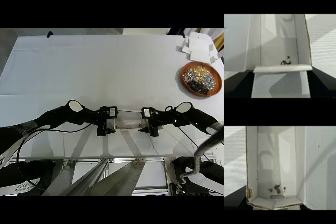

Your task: Fold the box and place the chain.

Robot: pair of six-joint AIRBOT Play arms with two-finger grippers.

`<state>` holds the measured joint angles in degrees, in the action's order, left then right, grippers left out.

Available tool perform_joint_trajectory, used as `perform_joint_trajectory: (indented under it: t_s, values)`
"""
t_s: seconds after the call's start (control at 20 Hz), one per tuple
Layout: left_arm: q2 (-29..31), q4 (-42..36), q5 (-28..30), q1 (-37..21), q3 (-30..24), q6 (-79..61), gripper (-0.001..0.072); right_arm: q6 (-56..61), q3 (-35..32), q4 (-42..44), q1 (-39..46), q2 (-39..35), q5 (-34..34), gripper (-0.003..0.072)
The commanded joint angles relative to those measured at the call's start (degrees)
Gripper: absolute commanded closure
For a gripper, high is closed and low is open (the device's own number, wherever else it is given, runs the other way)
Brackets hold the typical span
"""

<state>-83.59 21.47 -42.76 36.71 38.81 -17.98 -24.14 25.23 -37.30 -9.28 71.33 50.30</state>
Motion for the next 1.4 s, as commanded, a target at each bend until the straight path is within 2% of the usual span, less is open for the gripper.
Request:
perform_joint_trajectory:
  t_s: [0.0,0.35,0.5,0.65,1.35]
  values:
    - [-0.3,0.0,2.2,0.8,0.0,0.0,0.0004,0.1,0.0,0.0,0.0,0.0,0.0,0.028]
    - [-0.3,0.0,3.7,1.5,0.0,0.0,0.003,0.1,0.0,0.0,0.0,0.0,0.0,0.028]
    - [-0.3,0.0,5.3,2.4,0.0,-0.3,0.0273,0.1,0.0,0.0,0.0,0.0,0.0,0.028]
    - [-0.3,0.0,5.8,3.1,0.0,-1.6,0.043,0.1,0.0,0.0,0.0,0.0,0.0,0.028]
    - [-0.2,0.0,6.1,3.4,0.0,-1.5,0.0435,0.1,0.0,0.0,0.0,0.0,0.0,0.028]
